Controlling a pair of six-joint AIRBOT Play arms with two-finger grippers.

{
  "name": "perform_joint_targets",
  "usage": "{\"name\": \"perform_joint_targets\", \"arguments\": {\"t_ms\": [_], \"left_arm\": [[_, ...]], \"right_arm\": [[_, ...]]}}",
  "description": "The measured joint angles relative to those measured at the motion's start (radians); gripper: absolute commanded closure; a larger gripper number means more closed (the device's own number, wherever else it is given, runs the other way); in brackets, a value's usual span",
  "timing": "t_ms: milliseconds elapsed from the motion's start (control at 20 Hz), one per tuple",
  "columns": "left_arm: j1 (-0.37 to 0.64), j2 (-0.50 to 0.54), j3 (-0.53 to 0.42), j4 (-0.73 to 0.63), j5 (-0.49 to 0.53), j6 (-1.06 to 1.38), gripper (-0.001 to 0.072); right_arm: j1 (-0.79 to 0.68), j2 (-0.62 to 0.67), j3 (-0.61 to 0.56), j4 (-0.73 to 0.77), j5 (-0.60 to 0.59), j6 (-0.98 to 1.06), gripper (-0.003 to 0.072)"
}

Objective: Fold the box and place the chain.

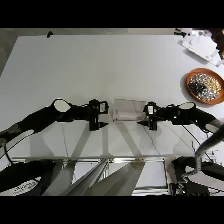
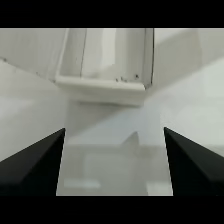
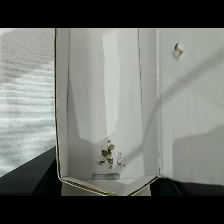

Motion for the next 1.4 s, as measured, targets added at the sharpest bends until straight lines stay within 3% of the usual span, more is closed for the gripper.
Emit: {"name": "perform_joint_targets", "arguments": {"t_ms": [200, 500, 1000, 1400], "left_arm": [[-0.019, -0.061, 0.003, -0.163, 0.030, 0.166, 0.0010], [-0.028, -0.101, 0.003, -0.222, 0.051, 0.234, 0.0010], [-0.025, -0.108, 0.004, -0.170, 0.028, 0.245, 0.0012], [-0.001, -0.109, 0.072, 0.018, -0.013, 0.012, 0.0011]], "right_arm": [[0.000, 0.000, 0.000, 0.000, 0.000, 0.000, 0.0267], [0.000, 0.000, 0.000, 0.000, 0.000, 0.000, 0.0267], [0.000, 0.000, 0.000, 0.000, 0.000, 0.000, 0.0267], [0.000, 0.000, 0.000, 0.000, 0.000, 0.000, 0.0267]]}}
